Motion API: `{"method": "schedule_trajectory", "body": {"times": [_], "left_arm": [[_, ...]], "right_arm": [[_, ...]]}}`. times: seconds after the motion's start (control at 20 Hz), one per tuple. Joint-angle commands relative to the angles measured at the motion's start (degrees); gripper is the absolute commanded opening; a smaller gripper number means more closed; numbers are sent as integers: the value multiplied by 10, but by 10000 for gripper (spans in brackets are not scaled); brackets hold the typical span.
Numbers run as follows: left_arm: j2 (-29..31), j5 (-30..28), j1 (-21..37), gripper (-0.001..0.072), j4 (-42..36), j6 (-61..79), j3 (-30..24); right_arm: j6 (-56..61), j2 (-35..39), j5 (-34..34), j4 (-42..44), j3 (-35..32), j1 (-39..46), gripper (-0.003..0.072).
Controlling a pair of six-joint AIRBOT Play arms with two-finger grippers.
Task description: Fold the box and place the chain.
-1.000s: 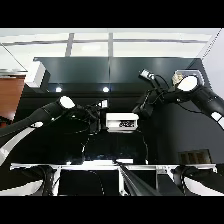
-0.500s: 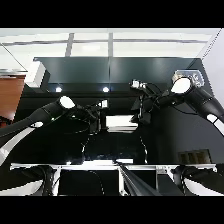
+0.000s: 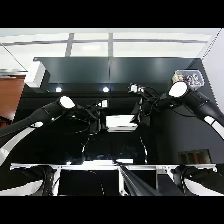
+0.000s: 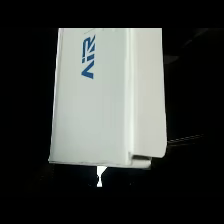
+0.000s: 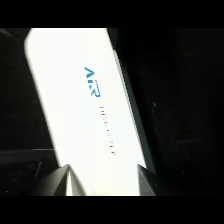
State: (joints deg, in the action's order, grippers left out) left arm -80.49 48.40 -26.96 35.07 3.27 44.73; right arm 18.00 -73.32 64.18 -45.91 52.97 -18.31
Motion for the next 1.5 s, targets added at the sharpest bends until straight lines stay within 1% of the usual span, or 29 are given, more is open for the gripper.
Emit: {"method": "schedule_trajectory", "body": {"times": [0.0,0.05,0.15,0.85,0.95,1.15,1.35,1.45], "left_arm": [[0,1,0,476,0,1,0],[0,1,0,476,0,1,0],[0,0,0,476,0,1,0],[0,0,0,476,0,-3,0],[0,1,0,476,0,-3,0],[0,1,0,476,0,-3,0],[0,1,0,476,0,-3,0],[0,1,0,476,0,-3,0]], "right_arm": [[5,0,2,0,-1,0,454],[6,0,3,0,-1,0,429],[11,0,3,0,-1,0,257],[11,0,14,-2,-13,0,261],[14,0,12,-2,-13,0,331],[24,0,12,-2,-16,0,329],[24,0,15,0,-32,0,328],[24,2,14,11,-32,0,328]]}}
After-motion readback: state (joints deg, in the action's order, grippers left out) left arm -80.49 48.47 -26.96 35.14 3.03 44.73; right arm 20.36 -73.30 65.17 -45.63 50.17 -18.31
